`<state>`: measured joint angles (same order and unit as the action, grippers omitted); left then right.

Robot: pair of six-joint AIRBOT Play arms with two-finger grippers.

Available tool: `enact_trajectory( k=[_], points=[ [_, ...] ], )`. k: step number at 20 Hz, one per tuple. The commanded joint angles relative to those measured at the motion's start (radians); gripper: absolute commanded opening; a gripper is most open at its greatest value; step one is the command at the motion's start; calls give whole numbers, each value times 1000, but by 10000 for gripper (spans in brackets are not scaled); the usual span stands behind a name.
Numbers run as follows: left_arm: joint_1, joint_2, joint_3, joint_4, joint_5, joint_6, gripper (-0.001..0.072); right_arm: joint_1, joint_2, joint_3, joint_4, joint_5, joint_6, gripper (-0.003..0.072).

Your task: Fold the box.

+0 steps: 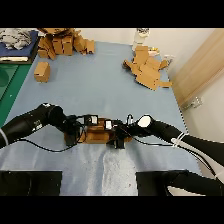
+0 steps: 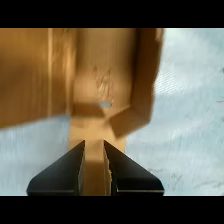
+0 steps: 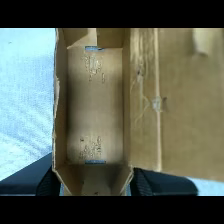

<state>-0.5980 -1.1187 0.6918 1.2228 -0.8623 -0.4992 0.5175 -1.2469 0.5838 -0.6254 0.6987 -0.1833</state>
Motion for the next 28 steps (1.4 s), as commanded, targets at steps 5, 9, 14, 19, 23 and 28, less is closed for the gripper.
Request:
enact_trajectory(
  k=[5, 9, 14, 19, 23, 28],
  points=[
    [45, 253, 2, 423, -81, -880, 13, 0, 0, 1, -7, 0, 0, 505],
    [171, 290, -38, 288, -171, -1117, 11, 0, 0, 1, -7, 0, 0, 506],
    [236, 180, -153, -129, -97, -1024, 11, 0, 0, 1, -7, 0, 0, 505],
    [236, 50, -160, -296, -36, -926, 11, 0, 0, 1, -7, 0, 0, 505],
    [236, 36, -160, -304, 29, -901, 11, 0, 0, 1, -7, 0, 0, 505],
    [236, 36, -162, -377, 29, -825, 11, 0, 0, 1, -7, 0, 0, 505]
  ],
)
